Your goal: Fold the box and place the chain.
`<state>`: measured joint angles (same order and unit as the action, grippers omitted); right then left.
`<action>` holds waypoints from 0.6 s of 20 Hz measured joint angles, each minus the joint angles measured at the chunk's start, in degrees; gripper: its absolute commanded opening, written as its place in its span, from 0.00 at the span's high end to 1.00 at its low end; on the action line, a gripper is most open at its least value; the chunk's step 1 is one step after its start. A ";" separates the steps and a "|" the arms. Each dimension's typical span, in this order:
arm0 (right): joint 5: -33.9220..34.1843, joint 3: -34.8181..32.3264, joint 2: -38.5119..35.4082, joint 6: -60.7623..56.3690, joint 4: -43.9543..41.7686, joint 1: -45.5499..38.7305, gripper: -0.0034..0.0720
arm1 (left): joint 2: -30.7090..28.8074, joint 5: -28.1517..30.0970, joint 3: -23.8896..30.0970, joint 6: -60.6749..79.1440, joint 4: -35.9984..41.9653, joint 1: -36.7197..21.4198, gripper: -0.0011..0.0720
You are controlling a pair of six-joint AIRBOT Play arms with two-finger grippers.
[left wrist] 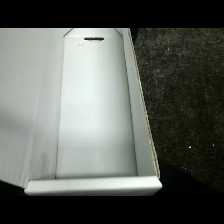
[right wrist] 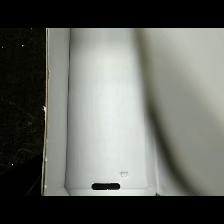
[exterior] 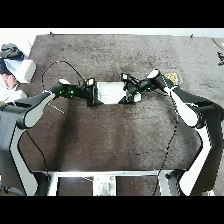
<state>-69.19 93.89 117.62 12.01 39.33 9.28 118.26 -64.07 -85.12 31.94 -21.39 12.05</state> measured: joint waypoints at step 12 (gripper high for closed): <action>-1.16 -0.02 -0.94 -2.56 2.12 -1.16 0.00 | 0.00 -0.04 0.00 0.02 -0.11 0.00 0.44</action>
